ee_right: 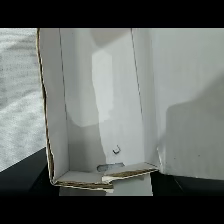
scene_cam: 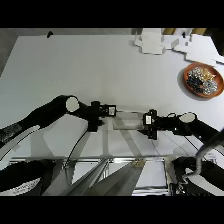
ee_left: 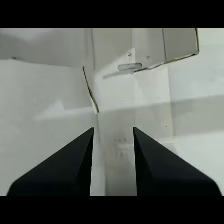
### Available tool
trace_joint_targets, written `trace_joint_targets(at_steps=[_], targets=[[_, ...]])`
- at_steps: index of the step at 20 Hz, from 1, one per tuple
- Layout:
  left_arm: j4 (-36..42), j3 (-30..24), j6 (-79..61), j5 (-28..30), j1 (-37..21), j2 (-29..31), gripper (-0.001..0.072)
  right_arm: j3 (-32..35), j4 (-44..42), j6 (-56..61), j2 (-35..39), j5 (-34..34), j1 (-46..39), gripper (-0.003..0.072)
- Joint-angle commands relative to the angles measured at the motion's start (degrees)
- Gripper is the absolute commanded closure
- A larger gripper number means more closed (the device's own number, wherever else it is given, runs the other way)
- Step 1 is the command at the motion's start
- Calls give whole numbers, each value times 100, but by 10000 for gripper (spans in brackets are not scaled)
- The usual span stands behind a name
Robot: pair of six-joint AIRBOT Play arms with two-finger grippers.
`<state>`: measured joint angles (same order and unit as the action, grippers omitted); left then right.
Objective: Fold the box and place the chain.
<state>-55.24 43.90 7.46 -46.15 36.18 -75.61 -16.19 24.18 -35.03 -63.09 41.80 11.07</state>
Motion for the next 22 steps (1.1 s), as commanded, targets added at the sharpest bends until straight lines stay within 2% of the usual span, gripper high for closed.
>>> trace_joint_targets(at_steps=[1,9,13,16,17,22], targets=[[463,-20,-754,269,-9,-31,426,0,-2,2,0,2,0,274],[1062,-20,-748,-74,146,-286,438,0,-2,2,0,2,0,274],[1410,-20,-754,-28,249,-385,441,0,-2,2,0,0,0,274],[1429,-20,-750,72,247,-385,470,0,-2,2,0,2,0,274],[1458,-20,-748,136,247,-387,500,0,-2,2,0,2,0,274],[1797,-20,-750,195,323,-483,514,0,-2,2,0,0,0,274]])
